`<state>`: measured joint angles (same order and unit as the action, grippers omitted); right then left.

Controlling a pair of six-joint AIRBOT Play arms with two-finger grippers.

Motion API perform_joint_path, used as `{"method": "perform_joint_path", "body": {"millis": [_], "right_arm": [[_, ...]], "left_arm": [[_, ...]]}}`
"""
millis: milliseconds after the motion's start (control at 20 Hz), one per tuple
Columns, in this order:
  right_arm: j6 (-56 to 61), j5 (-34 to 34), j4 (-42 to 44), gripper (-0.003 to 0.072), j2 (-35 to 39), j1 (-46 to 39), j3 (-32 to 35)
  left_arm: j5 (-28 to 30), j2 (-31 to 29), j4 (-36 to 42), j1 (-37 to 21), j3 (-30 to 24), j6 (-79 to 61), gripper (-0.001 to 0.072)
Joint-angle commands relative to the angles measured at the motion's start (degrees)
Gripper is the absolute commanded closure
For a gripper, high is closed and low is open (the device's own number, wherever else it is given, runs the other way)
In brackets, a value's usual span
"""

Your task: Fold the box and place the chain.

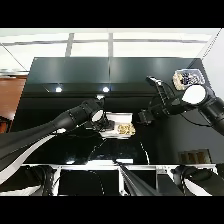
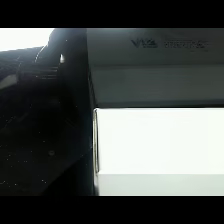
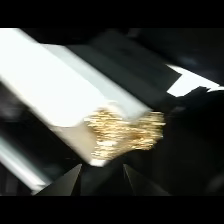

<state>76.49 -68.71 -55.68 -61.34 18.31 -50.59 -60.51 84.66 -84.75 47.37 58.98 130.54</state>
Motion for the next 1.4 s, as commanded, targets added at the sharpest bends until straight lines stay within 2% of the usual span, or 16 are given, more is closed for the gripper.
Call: {"method": "perform_joint_path", "body": {"millis": [0, 50, 100, 150, 350, 450, 550, 750, 1100, 1150, 1300, 1350], "right_arm": [[-11.6, 4.3, -3.0, 0.0367, 0.1, -1.4, 3.1], [-16.3, 7.6, -0.8, 0.033, 0.1, -1.4, 5.6], [-20.8, 10.6, 0.7, 0.0062, 0.1, -1.4, 8.2], [-24.9, 12.7, 1.0, -0.0034, 0.1, -1.3, 10.3], [-54.6, 14.3, -1.6, -0.0034, 0.1, 0.2, 17.0], [-66.2, 16.3, 0.0, -0.0034, -0.1, 1.6, 19.2], [-70.6, 20.5, 6.6, -0.0034, -1.4, 2.7, 19.9], [-78.6, 26.6, 14.0, -0.0034, -4.4, 5.0, 19.9], [-78.7, 28.3, 14.3, -0.0034, -6.4, 5.0, 19.9], [-78.7, 28.3, 14.3, -0.0013, -6.6, 5.0, 19.9], [-78.1, 28.7, 14.8, 0.0296, -6.8, 5.0, 19.9], [-77.2, 28.7, 14.7, 0.0605, -6.6, 5.0, 19.9]], "left_arm": [[0.0, 0.0, 0.0, 0.0, 0.0, 0.0, 0.0681], [0.0, 0.0, 0.0, 0.0, 0.0, 0.0, 0.0681], [0.0, 0.0, 0.0, 0.0, 0.0, 0.0, 0.0681], [0.0, 0.0, 0.0, 0.0, 0.0, 0.0, 0.0681], [0.0, 0.0, 0.0, 0.0, 0.0, 0.0, 0.0681], [0.0, 0.0, 0.0, 0.0, 0.0, 0.0, 0.0681], [0.0, 0.0, 0.0, 0.0, 0.0, 0.0, 0.0681], [0.0, 0.0, 0.0, 0.0, 0.0, 0.0, 0.0681], [0.0, 0.0, 0.0, 0.0, 0.0, 0.0, 0.0681], [0.0, 0.0, 0.0, 0.0, 0.0, 0.0, 0.0681], [0.0, 0.0, 0.0, 0.0, 0.0, 0.0, 0.0681], [0.0, 0.0, 0.0, 0.0, 0.0, 0.0, 0.0681]]}}
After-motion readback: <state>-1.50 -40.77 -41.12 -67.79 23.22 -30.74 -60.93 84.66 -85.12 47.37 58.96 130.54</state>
